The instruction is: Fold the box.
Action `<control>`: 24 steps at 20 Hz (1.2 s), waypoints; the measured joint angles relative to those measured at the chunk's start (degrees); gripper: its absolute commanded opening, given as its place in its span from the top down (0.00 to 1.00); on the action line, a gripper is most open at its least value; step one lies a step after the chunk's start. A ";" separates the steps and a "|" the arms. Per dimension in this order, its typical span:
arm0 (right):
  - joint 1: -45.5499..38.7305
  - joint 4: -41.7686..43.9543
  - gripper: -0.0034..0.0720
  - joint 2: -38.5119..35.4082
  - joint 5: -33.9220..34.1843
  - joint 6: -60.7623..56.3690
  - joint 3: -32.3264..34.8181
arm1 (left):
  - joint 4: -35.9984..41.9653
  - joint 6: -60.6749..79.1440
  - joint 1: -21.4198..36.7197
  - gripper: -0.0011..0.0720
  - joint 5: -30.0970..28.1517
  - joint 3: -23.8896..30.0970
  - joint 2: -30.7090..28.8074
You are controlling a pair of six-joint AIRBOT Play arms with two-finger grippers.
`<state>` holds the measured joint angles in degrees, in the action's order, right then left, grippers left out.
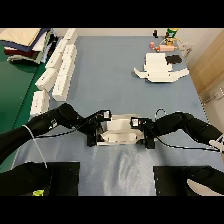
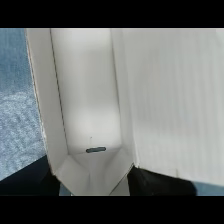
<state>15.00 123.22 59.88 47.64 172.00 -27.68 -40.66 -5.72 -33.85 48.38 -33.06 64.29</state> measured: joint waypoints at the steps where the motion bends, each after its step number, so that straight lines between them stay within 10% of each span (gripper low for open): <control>1: -0.02 0.00 0.28 0.00 0.00 0.00 0.00 | 0.57 0.66 -0.61 0.60 -0.35 0.00 0.31; 3: -0.02 0.00 0.29 0.00 0.00 0.00 0.00 | 1.97 1.73 -1.64 0.60 -1.07 0.00 0.74; 5: -0.02 0.00 0.29 0.00 0.00 -0.02 0.00 | 3.28 2.51 -2.19 0.83 -2.29 0.00 0.98; 11: -0.02 0.00 0.28 0.00 0.00 -0.04 0.00 | 7.91 4.24 -3.80 0.82 -4.74 0.00 1.55; 13: -0.02 -0.02 0.29 0.00 0.00 -0.04 0.00 | 9.33 4.57 -4.39 0.25 -5.64 0.00 1.95; 20: -0.02 -0.02 0.29 0.00 0.00 -0.02 0.00 | 10.54 3.56 -5.05 0.26 -6.23 0.00 2.78; 22: -0.02 -0.02 0.28 0.00 0.00 -0.02 0.00 | 10.56 3.13 -5.07 0.71 -5.86 0.00 2.78; 24: -0.02 -0.02 0.29 0.00 0.00 -0.02 0.00 | 9.88 2.16 -5.07 0.91 -5.29 -0.07 2.47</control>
<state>14.98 123.20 59.88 47.64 171.98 -27.68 -30.79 -3.55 -38.92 43.09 -33.12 66.76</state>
